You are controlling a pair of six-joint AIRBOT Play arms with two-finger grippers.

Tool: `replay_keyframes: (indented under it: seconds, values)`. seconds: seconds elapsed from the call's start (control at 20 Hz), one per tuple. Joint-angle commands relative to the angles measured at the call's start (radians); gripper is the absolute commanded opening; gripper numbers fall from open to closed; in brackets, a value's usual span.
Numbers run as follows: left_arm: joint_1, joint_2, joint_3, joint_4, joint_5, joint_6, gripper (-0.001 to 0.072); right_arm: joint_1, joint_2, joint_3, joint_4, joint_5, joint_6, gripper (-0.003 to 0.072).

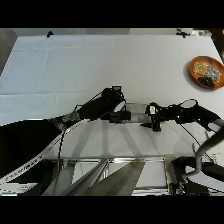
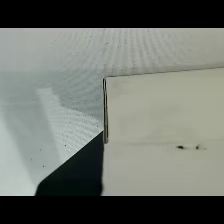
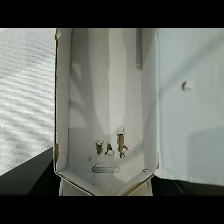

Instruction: Fold the box and place the chain.

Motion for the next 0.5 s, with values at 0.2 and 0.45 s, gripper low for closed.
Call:
replay_keyframes:
  seconds: [0.2,0.45]
  values:
    - [0.003,0.056,0.001,0.045,-0.073,0.027,0.0518,0.001,0.0,0.0,0.001,0.0,0.004,0.0461]
    - [0.009,0.138,0.001,0.1,-0.106,0.19,0.0518,0.001,0.0,0.0,0.001,0.0,0.003,0.0461]
